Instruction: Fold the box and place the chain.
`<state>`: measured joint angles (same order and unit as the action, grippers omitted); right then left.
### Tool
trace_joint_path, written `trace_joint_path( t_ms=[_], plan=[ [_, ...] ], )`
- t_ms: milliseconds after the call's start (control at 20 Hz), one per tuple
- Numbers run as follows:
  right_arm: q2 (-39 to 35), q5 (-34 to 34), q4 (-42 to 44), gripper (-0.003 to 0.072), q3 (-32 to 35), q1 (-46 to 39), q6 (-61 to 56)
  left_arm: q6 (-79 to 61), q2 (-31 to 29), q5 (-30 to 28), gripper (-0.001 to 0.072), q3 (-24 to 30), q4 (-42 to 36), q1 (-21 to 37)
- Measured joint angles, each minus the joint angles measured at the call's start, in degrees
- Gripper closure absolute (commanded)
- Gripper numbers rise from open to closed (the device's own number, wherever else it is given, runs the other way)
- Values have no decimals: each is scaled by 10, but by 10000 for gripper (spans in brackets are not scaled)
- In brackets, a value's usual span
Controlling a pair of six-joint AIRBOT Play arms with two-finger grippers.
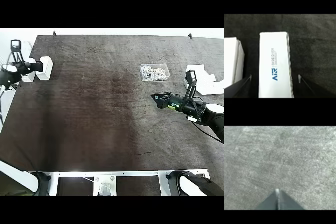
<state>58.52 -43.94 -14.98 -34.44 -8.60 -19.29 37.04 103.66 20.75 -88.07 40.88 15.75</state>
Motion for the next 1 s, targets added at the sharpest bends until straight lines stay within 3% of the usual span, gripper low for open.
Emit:
trace_joint_path(
  t_ms=[50,100,300,500,750,1000],
  plan=[
    [-3,0,0,674,0,0,0,1,-13,17,631,0,0,4],
    [-8,0,0,675,0,0,2,1,-30,40,690,0,1,7],
    [-57,25,0,675,0,0,13,-38,-114,126,694,1,-14,-8],
    [-131,79,-17,675,0,0,17,-101,-230,126,694,49,-24,-80],
    [-204,108,-53,675,14,0,18,-149,-374,21,694,240,-46,-179],
    [-267,169,-63,676,90,0,18,-254,-428,-27,694,427,-163,-228]
  ],
)
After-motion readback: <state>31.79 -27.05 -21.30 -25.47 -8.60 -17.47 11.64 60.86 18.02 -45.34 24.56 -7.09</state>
